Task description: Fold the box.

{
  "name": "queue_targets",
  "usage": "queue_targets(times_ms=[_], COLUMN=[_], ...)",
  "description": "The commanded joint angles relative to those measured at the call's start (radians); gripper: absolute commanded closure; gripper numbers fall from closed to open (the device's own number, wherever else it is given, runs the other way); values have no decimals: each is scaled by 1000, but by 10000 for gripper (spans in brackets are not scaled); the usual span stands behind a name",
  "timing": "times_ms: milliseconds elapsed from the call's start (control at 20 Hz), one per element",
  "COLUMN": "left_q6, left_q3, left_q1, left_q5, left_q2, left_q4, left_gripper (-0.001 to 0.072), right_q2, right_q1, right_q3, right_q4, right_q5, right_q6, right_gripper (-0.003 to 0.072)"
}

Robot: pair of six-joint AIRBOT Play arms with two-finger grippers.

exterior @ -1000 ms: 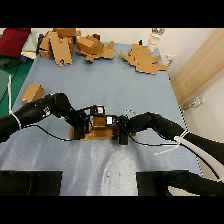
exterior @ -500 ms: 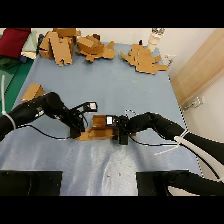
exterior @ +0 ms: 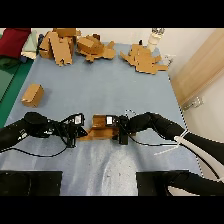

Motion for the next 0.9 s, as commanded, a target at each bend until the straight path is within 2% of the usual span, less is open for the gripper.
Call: queue_targets(times_ms=[0,50,150,400,600,850], left_q6=[122,122,122,66,52,51], left_q3=[-31,-31,-31,-31,-31,-5], left_q1=[3,3,3,3,-21,-111], left_q5=[58,55,62,79,45,107], left_q2=[10,8,9,9,9,-9], left_q4=[-69,-62,-48,119,63,40], left_gripper=[389,201,204,204,203,204], right_q2=[0,0,0,0,0,0], right_q1=[0,0,0,0,0,0], right_q3=[0,0,0,0,0,0], right_q4=[0,0,0,0,0,0], right_q5=[1,1,0,0,0,1], right_q6=[0,0,0,0,0,0], right_gripper=[166,166,166,166,165,166])
